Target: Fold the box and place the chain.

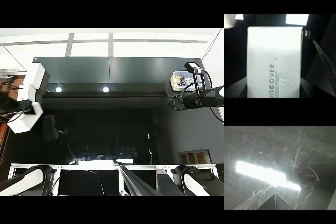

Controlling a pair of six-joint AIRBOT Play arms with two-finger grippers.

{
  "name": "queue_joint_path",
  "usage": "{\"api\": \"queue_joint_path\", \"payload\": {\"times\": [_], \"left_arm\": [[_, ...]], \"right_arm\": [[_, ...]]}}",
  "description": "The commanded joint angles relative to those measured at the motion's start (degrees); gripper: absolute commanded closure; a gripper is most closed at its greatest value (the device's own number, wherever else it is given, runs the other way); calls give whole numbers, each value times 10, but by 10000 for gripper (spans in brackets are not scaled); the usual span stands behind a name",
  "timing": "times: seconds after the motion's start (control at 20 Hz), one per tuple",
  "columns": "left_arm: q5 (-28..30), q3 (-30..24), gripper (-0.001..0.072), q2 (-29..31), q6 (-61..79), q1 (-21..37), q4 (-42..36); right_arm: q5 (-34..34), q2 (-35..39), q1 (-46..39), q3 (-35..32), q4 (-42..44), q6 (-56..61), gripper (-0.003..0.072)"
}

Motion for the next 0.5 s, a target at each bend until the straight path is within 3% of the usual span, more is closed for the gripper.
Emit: {"api": "queue_joint_path", "payload": {"times": [0.0, 0.2, 0.45], "left_arm": [[57, -41, 358, 54, 40, 111, 9], [130, -129, 358, 88, 108, 165, 5], [265, -145, 358, 83, 167, 152, -57]], "right_arm": [[-3, 0, 0, 0, 1, 0, 674], [-26, 0, 0, 0, 3, 0, 674], [-26, 0, 0, 0, 3, 6, 674]]}}
